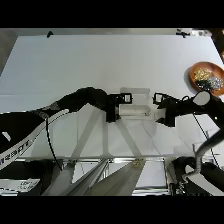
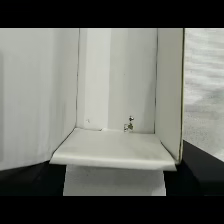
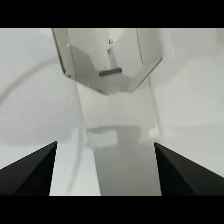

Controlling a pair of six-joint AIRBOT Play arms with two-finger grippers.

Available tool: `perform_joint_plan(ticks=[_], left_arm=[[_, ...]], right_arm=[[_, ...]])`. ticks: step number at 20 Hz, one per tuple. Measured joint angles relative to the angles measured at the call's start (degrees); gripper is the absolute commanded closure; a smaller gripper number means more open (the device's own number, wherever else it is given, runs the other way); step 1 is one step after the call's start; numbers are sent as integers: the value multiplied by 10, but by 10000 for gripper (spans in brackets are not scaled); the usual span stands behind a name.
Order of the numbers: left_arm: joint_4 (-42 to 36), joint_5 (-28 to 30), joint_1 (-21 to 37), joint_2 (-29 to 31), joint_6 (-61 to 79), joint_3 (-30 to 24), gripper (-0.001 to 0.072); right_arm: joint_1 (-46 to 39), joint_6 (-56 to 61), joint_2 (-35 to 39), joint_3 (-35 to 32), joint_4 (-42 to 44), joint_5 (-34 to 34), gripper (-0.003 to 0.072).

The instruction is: Fold the box and place the chain.

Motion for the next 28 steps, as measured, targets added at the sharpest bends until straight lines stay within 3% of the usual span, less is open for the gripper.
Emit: perform_joint_plan(ticks=[1, 4, 7, 11, 14, 20, 28], left_arm=[[0, 0, 0, 0, 0, 0, 314], [0, 0, 0, 0, 0, 0, 314], [0, -1, 0, 0, 0, 0, 314], [0, -1, 0, 0, 0, 0, 314], [0, -1, 0, 0, 0, 0, 314], [0, -2, 0, 0, 0, 0, 314], [1, -1, 0, 0, 2, 0, 314]], right_arm=[[0, 8, 23, 0, -7, 4, 692], [0, -5, 77, 0, 43, 11, 676], [0, -28, 87, 0, 177, -29, 679], [0, -29, 28, 0, 350, -104, 679], [0, -27, -50, 0, 410, -131, 676], [0, 17, -162, 0, 445, -163, 676], [0, 90, -164, 3, 375, -148, 675]])
